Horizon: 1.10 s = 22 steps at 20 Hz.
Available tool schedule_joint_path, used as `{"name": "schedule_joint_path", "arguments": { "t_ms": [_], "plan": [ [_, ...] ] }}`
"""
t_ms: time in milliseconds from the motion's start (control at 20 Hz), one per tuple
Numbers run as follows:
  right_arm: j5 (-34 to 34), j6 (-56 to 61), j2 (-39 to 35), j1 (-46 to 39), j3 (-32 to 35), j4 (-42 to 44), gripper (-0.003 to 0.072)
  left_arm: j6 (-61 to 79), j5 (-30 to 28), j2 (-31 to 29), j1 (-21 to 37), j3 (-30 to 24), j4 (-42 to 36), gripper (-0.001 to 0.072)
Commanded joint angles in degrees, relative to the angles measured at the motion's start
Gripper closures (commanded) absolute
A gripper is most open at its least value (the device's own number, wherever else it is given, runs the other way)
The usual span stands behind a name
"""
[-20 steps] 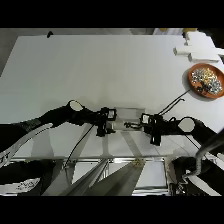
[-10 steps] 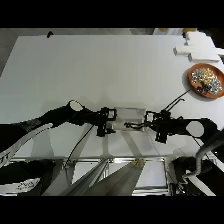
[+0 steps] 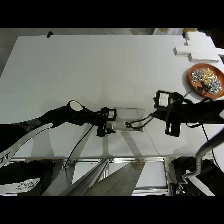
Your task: Fold the box and place the chain.
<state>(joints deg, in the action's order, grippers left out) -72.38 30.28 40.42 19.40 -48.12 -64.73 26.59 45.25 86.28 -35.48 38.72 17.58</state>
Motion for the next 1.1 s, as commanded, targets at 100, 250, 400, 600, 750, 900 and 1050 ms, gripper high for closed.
{"name": "schedule_joint_path", "arguments": {
  "t_ms": [100,250,400,600,750,900,1050],
  "plan": [
    [0.1,7.4,4.9,8.0,-7.3,6.8,0.0668,0.0,0.0,0.0,0.0,0.0,0.0,0.0437],
    [1.3,10.5,9.6,13.4,-7.2,6.3,0.0668,0.0,0.0,0.0,0.0,0.0,0.0,0.0437],
    [2.9,10.8,14.7,17.3,-7.2,5.2,0.0668,0.0,0.0,0.0,0.0,0.0,0.0,0.0437],
    [6.4,14.5,18.7,18.0,-5.7,0.2,0.0667,0.0,0.0,0.0,0.0,0.0,0.0,0.0437],
    [11.8,15.0,19.8,18.0,-2.0,-0.1,0.0666,0.0,0.0,0.0,0.0,0.0,0.0,0.0437],
    [13.4,14.9,19.8,18.0,0.0,-0.2,0.0486,0.0,0.0,0.0,0.0,0.0,0.0,0.0437],
    [13.5,14.3,17.2,18.0,0.0,-1.2,0.0424,0.0,0.0,0.0,0.0,0.0,0.0,0.0437]
  ]
}}
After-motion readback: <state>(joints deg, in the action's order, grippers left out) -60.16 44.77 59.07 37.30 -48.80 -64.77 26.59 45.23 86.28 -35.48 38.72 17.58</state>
